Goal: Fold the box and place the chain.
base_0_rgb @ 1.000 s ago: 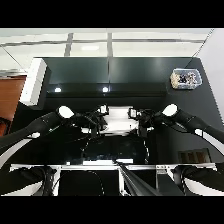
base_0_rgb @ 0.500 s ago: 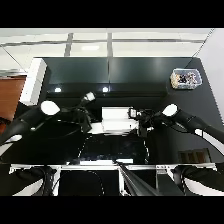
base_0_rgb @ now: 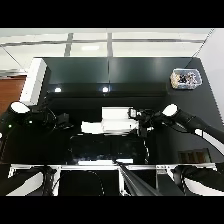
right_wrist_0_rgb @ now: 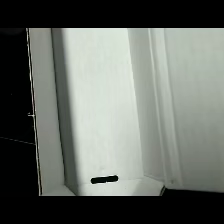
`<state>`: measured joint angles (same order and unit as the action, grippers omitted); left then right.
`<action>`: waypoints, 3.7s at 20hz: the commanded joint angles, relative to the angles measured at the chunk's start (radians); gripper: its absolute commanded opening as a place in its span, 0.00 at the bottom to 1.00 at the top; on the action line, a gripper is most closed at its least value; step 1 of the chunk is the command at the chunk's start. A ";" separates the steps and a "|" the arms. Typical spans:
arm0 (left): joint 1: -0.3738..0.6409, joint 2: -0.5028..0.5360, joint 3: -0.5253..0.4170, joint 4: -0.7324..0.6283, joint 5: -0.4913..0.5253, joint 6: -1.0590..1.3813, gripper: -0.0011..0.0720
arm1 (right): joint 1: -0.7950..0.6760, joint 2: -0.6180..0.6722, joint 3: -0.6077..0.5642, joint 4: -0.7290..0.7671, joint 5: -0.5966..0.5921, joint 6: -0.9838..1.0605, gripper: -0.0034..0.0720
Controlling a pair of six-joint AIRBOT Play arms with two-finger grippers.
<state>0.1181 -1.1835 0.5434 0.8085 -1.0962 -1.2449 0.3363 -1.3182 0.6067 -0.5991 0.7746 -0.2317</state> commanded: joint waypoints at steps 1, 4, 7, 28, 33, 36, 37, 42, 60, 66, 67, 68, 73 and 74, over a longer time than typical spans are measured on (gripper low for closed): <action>0.023 -0.118 -0.038 -0.145 -0.026 0.016 0.05 | 0.000 0.000 0.000 0.000 0.000 0.000 0.37; -0.084 -0.202 -0.028 -0.268 -0.006 0.130 0.05 | 0.000 0.000 0.000 0.000 0.000 0.000 0.37; -0.195 -0.271 0.021 -0.297 0.009 0.170 0.05 | 0.000 0.000 0.000 0.000 0.000 0.000 0.37; -0.447 -0.294 0.285 -0.213 -0.017 -0.046 0.86 | 0.000 0.000 0.000 0.000 0.000 0.000 0.37; -0.497 -0.294 0.299 -0.172 0.034 -0.102 0.47 | 0.000 0.000 0.000 0.000 -0.001 0.001 0.37; -0.523 -0.294 0.340 -0.087 0.018 -0.155 0.47 | 0.000 0.000 0.000 0.000 -0.001 0.001 0.37; -0.530 -0.294 0.357 -0.046 0.011 -0.187 0.49 | 0.000 0.000 0.000 0.000 -0.001 0.001 0.37; -0.570 -0.294 0.425 0.069 0.010 -0.291 0.51 | 0.000 0.000 0.000 0.000 -0.001 0.001 0.37; -0.827 -0.294 0.503 0.499 0.021 -0.824 0.75 | 0.000 0.000 0.000 0.003 -0.014 0.012 0.37; -0.909 -0.318 0.531 0.626 0.039 -1.003 0.75 | 0.000 0.000 0.000 0.003 -0.014 0.011 0.37; -0.913 -0.323 0.539 0.631 0.035 -1.011 0.75 | 0.000 0.000 0.000 0.003 -0.014 0.011 0.37; -0.915 -0.324 0.543 0.631 0.037 -1.020 0.75 | 0.000 0.000 0.000 0.003 -0.014 0.011 0.37; -0.912 -0.324 0.544 0.649 0.018 -1.058 0.27 | 0.000 0.000 0.000 0.003 -0.014 0.011 0.37; -0.912 -0.324 0.544 0.649 0.019 -1.062 0.20 | 0.000 0.000 0.000 0.003 -0.014 0.011 0.37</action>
<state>-0.7906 -1.5059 1.0851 1.4422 -1.0691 -2.2791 0.3363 -1.3182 0.6067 -0.5953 0.7593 -0.2203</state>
